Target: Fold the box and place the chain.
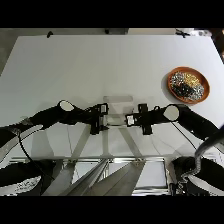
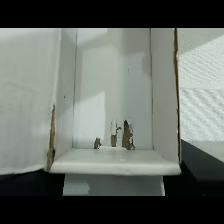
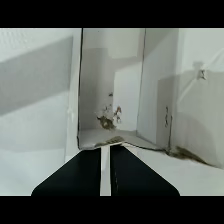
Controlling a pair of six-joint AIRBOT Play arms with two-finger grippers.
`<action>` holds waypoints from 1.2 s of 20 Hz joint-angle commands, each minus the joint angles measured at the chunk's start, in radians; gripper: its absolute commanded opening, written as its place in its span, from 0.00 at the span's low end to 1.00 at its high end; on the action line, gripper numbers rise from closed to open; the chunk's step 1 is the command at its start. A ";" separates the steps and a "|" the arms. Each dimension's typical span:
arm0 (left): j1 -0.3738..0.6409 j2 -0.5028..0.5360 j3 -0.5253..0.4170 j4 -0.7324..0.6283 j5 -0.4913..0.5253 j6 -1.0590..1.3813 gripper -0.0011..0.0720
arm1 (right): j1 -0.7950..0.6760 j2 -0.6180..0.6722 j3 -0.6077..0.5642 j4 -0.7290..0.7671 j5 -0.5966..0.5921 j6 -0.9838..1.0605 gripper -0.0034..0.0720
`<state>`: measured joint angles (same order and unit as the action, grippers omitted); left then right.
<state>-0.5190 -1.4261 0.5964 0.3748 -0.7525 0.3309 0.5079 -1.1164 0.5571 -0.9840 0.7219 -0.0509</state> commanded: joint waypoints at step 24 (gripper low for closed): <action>0.000 0.000 0.000 -0.001 0.000 -0.001 0.30 | -0.048 0.300 0.000 -0.252 0.032 0.886 0.06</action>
<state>-0.5190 -1.4265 0.5964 0.3733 -0.7513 0.3294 0.5549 -0.9112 0.5568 -1.1461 0.6018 0.4465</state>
